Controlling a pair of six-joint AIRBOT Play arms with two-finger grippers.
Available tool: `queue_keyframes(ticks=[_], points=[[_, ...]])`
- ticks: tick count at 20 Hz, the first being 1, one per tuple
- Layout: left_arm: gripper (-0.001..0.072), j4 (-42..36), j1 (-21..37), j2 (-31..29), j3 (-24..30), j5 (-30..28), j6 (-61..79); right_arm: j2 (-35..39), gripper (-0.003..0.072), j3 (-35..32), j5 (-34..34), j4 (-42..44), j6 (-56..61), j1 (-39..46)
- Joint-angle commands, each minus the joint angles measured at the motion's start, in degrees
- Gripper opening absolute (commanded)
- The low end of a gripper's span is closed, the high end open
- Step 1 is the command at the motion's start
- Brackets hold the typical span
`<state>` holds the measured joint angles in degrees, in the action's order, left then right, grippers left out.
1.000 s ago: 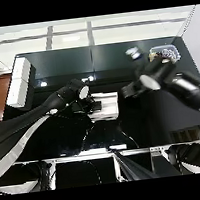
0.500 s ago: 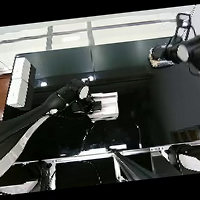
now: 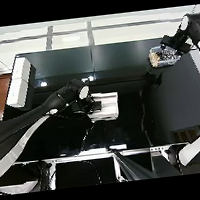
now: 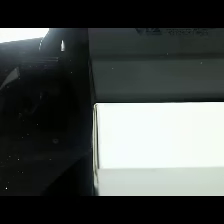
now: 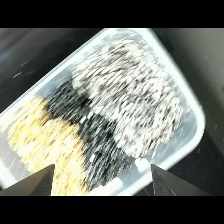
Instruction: Fold the box and place the chain.
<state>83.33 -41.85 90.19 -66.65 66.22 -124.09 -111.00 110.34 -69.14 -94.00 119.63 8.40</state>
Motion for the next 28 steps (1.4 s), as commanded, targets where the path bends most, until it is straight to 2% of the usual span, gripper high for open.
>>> queue_keyframes(ticks=[1, 5, 9, 10, 11, 12, 13, 14, 18, 23, 28], points=[[0.003, 0.0, 0.04, -0.02, -0.02, 0.02, -0.04, -6.03, 0.0711, 5.88, -1.92, 0.46, 0.57, 2.19], [0.003, 0.0, 0.02, -0.02, -0.02, 0.02, -0.04, -8.22, 0.0707, 5.88, 1.27, 0.48, 0.57, 3.04], [0.003, 0.0, 0.02, -0.02, -0.02, 0.02, -0.04, -10.05, 0.0702, 5.88, 1.7, 1.03, 1.53, 3.85], [0.003, 0.0, 0.02, -0.02, -0.02, 0.02, -0.04, -10.32, 0.0548, 5.88, 1.9, 1.2, 1.42, 3.82], [0.003, 0.0, 0.02, -0.02, -0.02, 0.02, -0.04, -10.32, 0.0337, 5.88, 1.92, 1.57, 1.38, 3.82], [0.003, -0.02, 0.02, -0.02, -0.02, 0.0, -0.04, -10.1, 0.0181, 5.95, 1.84, 2.08, 0.5, 3.85], [0.003, 0.0, 0.02, -0.02, -0.02, 0.0, -0.04, -9.62, 0.0136, 5.95, 1.49, 2.29, -1.09, 3.85], [0.003, 0.0, 0.04, -0.02, -0.02, 0.0, -0.04, -8.81, 0.0023, 5.95, 0.92, 2.29, -2.64, 3.85], [0.003, -0.02, 0.02, -0.02, -0.02, -0.13, -0.04, -0.68, 0.0022, 5.95, 1.18, 1.44, -12.52, 3.82], [0.003, 0.0, 0.04, -0.02, -0.02, -0.13, -0.04, 16.63, 0.0022, 5.92, -1.64, 3.69, -26.58, 1.16], [0.003, -0.02, 0.04, -0.02, -0.02, -0.13, -0.04, 33.55, 0.0021, 5.9, -1.33, 10.49, -29.57, -2.49]])
